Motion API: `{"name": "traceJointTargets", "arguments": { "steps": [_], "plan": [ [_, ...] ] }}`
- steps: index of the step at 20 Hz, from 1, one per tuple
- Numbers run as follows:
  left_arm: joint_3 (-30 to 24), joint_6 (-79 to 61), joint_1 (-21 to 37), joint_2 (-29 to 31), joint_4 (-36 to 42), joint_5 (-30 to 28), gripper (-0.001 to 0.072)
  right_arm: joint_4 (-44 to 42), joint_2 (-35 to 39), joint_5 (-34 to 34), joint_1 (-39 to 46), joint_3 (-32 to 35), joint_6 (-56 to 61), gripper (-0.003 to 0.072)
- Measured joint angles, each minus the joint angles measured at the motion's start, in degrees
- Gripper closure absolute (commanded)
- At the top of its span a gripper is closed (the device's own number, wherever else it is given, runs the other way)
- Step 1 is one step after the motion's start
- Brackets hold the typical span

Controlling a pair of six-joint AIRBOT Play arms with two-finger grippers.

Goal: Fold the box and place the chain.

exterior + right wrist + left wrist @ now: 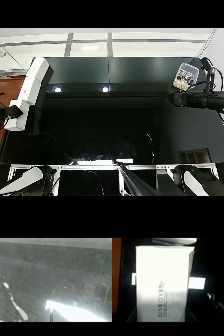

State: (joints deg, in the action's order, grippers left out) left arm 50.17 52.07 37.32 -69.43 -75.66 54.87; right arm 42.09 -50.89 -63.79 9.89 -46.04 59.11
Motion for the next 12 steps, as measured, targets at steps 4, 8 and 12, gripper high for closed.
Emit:
{"name": "traceJointTargets", "arguments": {
  "steps": [4,8,12],
  "plan": [
    [1.8,-1.8,-2.5,-2.5,1.6,-1.1,0.0045,0.0,0.0,0.0,0.0,0.0,1.0,0.0666],
    [5.9,-1.7,-4.4,-3.6,1.5,-2.8,-0.0006,0.0,0.0,-0.3,0.0,0.0,1.6,0.0666],
    [17.4,4.3,-5.0,-3.8,3.9,-1.3,0.0379,0.0,0.0,0.0,-0.4,0.0,1.8,0.0666]
  ]
}}
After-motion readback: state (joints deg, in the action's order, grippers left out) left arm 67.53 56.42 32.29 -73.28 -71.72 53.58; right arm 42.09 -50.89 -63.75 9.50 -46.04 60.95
